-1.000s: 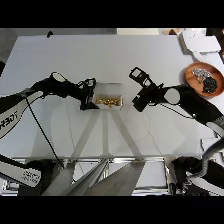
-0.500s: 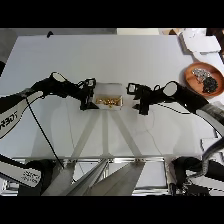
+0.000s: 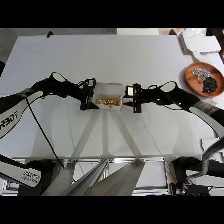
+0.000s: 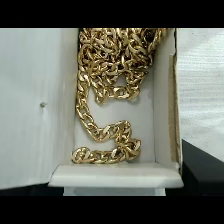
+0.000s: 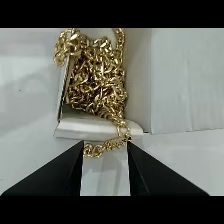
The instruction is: Fold the box and place the chain.
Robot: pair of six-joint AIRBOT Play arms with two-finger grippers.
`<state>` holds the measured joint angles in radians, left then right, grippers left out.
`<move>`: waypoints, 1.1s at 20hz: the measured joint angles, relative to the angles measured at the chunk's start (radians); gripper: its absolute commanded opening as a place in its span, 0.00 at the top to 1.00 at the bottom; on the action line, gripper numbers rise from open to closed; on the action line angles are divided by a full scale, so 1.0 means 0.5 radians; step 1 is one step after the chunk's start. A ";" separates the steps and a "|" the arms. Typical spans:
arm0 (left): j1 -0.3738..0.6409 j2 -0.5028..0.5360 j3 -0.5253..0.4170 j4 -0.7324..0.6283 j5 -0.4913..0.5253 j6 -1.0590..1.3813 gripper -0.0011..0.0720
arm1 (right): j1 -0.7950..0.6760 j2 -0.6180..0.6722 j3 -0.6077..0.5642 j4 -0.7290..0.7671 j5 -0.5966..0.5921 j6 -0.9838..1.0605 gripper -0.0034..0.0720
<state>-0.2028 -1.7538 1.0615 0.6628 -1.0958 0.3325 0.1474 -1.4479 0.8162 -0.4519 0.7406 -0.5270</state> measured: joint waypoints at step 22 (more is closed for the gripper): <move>0.000 0.000 0.000 0.000 -0.001 0.000 0.55 | 0.000 -0.087 0.000 0.060 -0.129 0.190 0.94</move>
<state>-0.2028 -1.7538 1.0615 0.6628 -1.0962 0.3325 0.1474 -1.4914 0.8162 -0.4221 0.6762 -0.4320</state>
